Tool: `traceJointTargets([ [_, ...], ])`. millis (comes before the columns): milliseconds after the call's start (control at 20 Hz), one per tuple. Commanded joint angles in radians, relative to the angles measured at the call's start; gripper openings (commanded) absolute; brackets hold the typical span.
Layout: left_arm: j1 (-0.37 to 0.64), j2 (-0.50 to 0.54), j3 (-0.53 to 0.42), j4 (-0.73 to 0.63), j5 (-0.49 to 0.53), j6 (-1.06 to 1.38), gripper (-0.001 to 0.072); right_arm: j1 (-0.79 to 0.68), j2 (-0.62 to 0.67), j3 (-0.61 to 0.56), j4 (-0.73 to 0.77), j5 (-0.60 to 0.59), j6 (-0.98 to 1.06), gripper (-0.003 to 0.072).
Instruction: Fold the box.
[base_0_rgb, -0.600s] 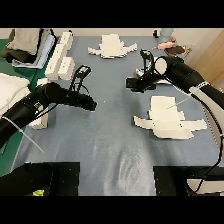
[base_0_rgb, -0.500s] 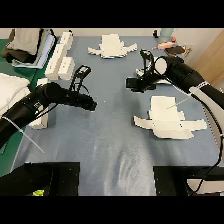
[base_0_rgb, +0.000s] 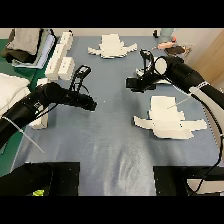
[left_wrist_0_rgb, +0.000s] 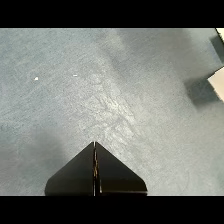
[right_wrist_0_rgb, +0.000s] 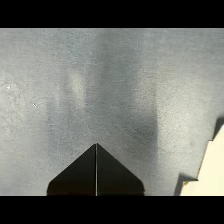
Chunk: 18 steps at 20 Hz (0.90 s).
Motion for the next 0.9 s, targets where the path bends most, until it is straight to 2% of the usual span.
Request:
traceJointTargets([
  [0,0.0,0.001,-0.001,0.0,0.0,0.0,0.0016,0.001,-0.001,0.001,0.0,0.0,0.0,0.0002],
  [300,0.0,0.001,-0.001,0.0,0.0,0.0,0.0016,0.002,-0.002,0.002,0.013,-0.061,0.005,0.0002],
  [500,0.0,0.001,-0.001,-0.015,0.072,0.0,0.0016,-0.004,-0.003,0.012,0.074,-0.098,0.023,0.0002],
  [550,0.0,0.001,0.0,-0.015,0.069,0.0,0.0016,-0.022,-0.002,0.043,0.05,-0.032,0.022,0.0002],
  [600,-0.002,0.0,-0.001,-0.015,0.067,0.0,0.0016,-0.056,0.003,0.087,0.002,0.071,0.022,0.0033],
  [700,-0.003,0.001,-0.001,-0.015,0.068,0.0,0.0016,-0.167,0.014,0.187,-0.131,0.337,0.022,0.0268],
  [750,-0.003,0.0,-0.001,-0.015,0.07,0.0,0.0016,-0.242,0.019,0.218,-0.214,0.476,0.022,0.0315],
  [850,-0.003,0.0,-0.001,-0.027,0.069,-0.002,0.0024,-0.408,0.026,0.216,-0.375,0.656,-0.022,0.0315],
])
